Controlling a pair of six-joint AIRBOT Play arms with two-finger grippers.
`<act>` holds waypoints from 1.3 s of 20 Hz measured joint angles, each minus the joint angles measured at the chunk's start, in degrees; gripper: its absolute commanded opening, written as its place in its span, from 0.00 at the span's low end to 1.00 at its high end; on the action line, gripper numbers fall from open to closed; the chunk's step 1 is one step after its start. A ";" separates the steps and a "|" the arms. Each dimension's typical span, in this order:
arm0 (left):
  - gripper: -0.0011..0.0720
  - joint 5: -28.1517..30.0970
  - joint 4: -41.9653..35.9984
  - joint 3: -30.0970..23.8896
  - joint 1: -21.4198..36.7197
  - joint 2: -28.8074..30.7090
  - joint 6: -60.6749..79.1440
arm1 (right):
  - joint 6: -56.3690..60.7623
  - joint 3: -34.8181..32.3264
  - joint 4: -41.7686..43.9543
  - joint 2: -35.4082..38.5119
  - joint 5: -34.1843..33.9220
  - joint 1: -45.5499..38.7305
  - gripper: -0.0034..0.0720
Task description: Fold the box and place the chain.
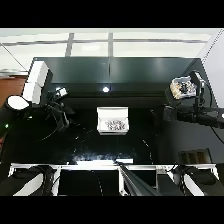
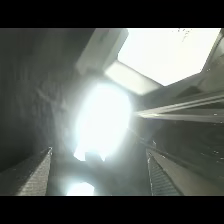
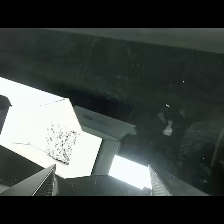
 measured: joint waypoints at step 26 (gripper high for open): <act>0.97 3.69 -15.37 0.11 -11.30 -15.08 26.62 | 0.00 -0.02 -3.85 0.00 -5.40 0.00 0.97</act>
